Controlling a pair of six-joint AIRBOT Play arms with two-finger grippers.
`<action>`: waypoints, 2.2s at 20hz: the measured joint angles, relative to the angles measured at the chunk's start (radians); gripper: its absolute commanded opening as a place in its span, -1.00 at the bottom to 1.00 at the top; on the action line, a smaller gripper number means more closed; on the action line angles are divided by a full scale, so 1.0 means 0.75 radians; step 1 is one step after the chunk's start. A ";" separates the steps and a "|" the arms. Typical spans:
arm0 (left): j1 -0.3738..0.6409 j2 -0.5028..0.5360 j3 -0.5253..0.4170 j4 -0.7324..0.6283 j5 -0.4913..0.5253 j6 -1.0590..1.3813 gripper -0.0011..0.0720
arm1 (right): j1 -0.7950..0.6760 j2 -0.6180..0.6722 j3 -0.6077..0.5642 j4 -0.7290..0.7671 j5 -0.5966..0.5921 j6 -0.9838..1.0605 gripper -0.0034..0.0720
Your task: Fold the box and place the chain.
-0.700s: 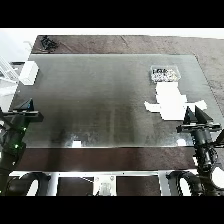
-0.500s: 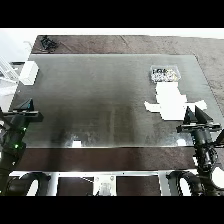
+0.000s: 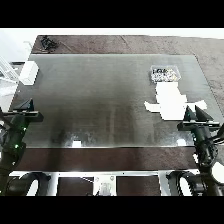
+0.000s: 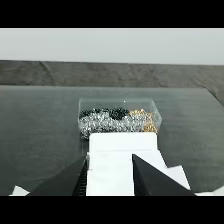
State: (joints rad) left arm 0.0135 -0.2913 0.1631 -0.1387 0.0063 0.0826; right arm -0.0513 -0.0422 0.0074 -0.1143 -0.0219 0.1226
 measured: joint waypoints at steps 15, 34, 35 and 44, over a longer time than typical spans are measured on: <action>0.000 0.000 0.000 0.000 -0.003 0.000 -0.91 | -0.882 -1.460 1.158 -0.800 1.176 0.664 -0.04; 0.000 0.000 0.000 -0.001 -0.004 0.000 -0.91 | -1.025 -2.526 2.487 -1.405 2.143 0.932 0.16; 0.000 0.000 0.000 0.000 -0.005 0.000 -0.91 | -1.019 -2.543 2.492 -1.388 2.145 0.924 0.16; 0.000 0.000 0.000 0.000 -0.008 0.000 -0.91 | -0.925 -2.674 2.500 -1.313 2.209 0.915 0.14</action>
State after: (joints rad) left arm 0.0135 -0.2913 0.1631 -0.1387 0.0002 0.0826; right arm -0.7448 -2.0476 1.8824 -1.0992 1.6348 0.8089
